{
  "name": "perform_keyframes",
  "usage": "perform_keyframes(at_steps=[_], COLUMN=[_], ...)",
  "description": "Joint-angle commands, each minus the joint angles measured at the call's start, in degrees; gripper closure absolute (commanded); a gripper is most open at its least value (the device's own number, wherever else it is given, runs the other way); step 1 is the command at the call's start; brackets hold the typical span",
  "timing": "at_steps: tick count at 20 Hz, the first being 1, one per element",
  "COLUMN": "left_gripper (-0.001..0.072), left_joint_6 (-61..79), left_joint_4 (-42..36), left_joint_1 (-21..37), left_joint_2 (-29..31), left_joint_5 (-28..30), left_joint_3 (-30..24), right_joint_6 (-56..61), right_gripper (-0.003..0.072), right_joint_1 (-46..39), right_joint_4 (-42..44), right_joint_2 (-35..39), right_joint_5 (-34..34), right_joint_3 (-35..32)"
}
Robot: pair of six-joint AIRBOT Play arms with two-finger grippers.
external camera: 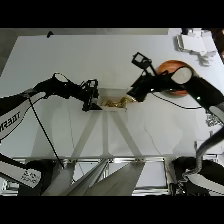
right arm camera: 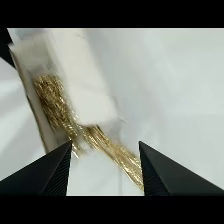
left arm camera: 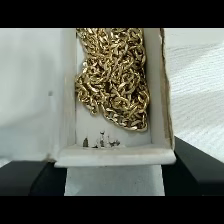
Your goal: Fold the box and place the chain.
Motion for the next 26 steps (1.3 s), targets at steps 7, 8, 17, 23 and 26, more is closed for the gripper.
perform_keyframes(at_steps=[7,8,17,23,26], left_gripper=[0.0502,0.0502,0.0501,0.0502,0.0501], left_joint_6=[0.0,0.0,0.0,0.0,0.0], left_joint_4=[0.0,0.0,0.0,0.0,0.0], left_joint_1=[0.04,0.04,0.04,0.04,0.04], left_joint_2=[0.02,0.02,0.02,0.02,0.02], left_joint_5=[0.0,0.0,0.0,0.0,0.0], left_joint_3=[-0.02,-0.02,-0.02,-0.02,-0.02], right_joint_6=[-38.34,-40.87,-52.04,-49.05,-43.06], right_gripper=[0.0147,0.0095,0.0094,0.0675,0.0676], right_joint_1=[-8.04,-7.65,-3.63,-3.63,-3.63], right_joint_4=[4.09,6.38,19.37,19.71,19.61], right_joint_2=[-13.38,-14.93,-23.23,-23.78,-21.88], right_joint_5=[4.7,3.98,-1.64,-1.55,-1.31], right_joint_3=[0.0,0.0,0.0,0.0,0.02])
